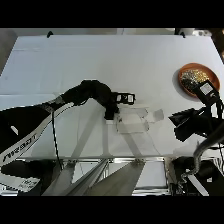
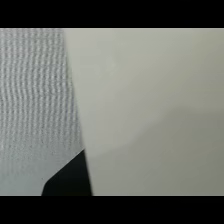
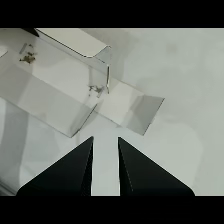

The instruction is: Fold the box and place the chain.

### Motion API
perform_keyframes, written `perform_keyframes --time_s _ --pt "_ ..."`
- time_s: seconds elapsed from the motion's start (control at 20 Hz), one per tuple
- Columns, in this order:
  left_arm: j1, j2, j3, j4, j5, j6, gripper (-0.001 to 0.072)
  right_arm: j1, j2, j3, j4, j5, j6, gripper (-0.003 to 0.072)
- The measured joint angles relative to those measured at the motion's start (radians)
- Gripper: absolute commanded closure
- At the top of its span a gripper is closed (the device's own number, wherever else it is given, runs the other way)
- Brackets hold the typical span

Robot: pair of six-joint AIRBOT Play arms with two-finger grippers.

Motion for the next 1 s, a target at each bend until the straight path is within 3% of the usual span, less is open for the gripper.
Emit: perform_keyframes --time_s 0.35,0.4,0.45,0.7,1.0 --pt "0.0 0.0 0.0 0.005 -0.003 0.0 0.0696 0.0 0.0 0.0 0.0 0.003 -0.016 0.0509" --pt "0.0 0.0 0.0 0.005 -0.003 0.0 0.0696 0.0 0.0 0.0 0.0 0.01 -0.039 0.0565" --pt "0.0 0.0 0.0 0.005 -0.003 0.0 0.0696 0.0 0.0 0.0 0.0 0.026 -0.079 0.0672" --pt "0.0 0.0 0.0 0.006 -0.004 -0.001 0.0696 0.0 -0.016 -0.002 0.042 0.145 -0.259 0.0672" --pt "0.0 0.0 0.0 0.006 -0.006 -0.001 0.0696 0.0 -0.035 -0.058 0.132 0.202 -0.377 0.067"
